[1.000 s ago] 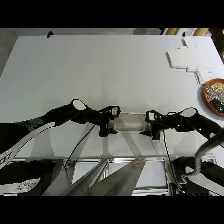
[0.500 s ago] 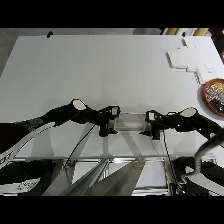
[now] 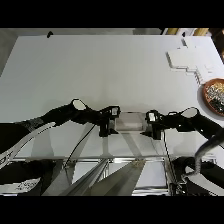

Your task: Fold the box and place the chain.

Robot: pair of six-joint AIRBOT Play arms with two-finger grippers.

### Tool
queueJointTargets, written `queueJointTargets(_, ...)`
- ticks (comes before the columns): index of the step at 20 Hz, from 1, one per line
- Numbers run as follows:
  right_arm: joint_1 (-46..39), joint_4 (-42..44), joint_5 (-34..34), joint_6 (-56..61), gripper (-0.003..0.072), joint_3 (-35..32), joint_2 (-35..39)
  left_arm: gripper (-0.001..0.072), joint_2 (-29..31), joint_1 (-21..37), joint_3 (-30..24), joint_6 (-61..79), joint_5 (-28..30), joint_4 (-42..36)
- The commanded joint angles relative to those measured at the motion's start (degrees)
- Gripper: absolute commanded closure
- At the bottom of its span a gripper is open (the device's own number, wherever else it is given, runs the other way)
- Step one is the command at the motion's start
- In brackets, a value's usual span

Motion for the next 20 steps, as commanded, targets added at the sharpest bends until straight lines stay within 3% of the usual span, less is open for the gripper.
queueJointTargets(1,-0.02,-3.91,0.20,5.64,0.0021,0.07,3.37,0.0437,0.02,-0.02,-0.02,0.00,0.00,-0.13)
queueJointTargets(7,-0.02,-12.26,0.42,10.88,0.0021,0.07,9.84,0.0408,0.13,-0.02,-0.02,0.07,0.96,-0.35)
queueJointTargets(9,-0.02,-12.87,0.52,12.46,0.0001,0.07,11.67,0.0244,0.13,-0.02,-0.02,0.02,1.88,-0.33)
queueJointTargets(12,-0.02,-12.90,1.86,15.34,-0.0008,0.07,15.34,0.0122,0.15,-0.02,-0.02,0.04,2.23,-0.31)
queueJointTargets(13,-0.02,-12.90,2.67,15.34,-0.0008,0.07,16.90,0.0014,0.15,-0.02,-0.02,0.02,2.23,-0.33)
queueJointTargets(20,-0.02,-12.85,5.09,17.88,-0.0008,0.07,27.82,0.0014,2.84,0.00,-0.02,-6.71,1.09,9.75)
